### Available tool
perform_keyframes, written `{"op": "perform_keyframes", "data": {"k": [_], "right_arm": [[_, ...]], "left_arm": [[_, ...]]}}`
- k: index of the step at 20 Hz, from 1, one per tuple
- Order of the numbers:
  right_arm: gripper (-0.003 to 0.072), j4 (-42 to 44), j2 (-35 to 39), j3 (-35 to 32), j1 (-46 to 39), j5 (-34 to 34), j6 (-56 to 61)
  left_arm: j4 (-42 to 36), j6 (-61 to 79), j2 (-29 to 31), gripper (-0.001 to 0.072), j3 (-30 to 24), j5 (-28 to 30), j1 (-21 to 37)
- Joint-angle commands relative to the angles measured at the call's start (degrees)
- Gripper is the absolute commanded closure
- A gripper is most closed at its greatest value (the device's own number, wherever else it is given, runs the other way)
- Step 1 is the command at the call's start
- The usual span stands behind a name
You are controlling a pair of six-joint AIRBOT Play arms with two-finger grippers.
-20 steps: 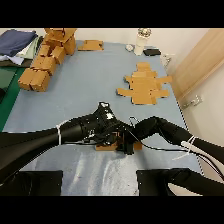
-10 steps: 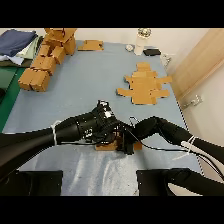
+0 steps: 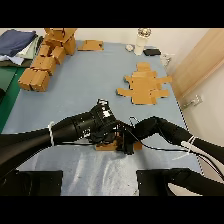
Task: Fold the box.
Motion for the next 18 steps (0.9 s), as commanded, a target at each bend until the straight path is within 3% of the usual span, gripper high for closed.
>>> {"op": "perform_keyframes", "data": {"k": [1,6,11,14,18], "right_arm": [[0.0216,0.0,0.0,0.0,0.1,0.0,0.0],[0.0216,0.0,0.0,0.0,0.0,0.0,0.0],[0.0216,0.0,0.0,0.0,0.0,0.0,0.0],[0.0216,0.0,0.0,0.0,0.1,0.0,0.0],[0.0217,0.0,0.0,0.0,0.1,0.0,0.0]], "left_arm": [[0.0,2.4,0.1,0.0698,0.0,-0.6,0.0],[-0.3,9.0,1.6,0.0698,-1.2,-4.9,0.8],[-6.1,13.8,11.9,0.0699,-13.0,0.3,6.1],[-15.6,27.6,20.0,0.0698,-23.0,5.3,12.6],[-38.5,68.6,27.9,0.0698,-33.5,12.9,24.1]]}}
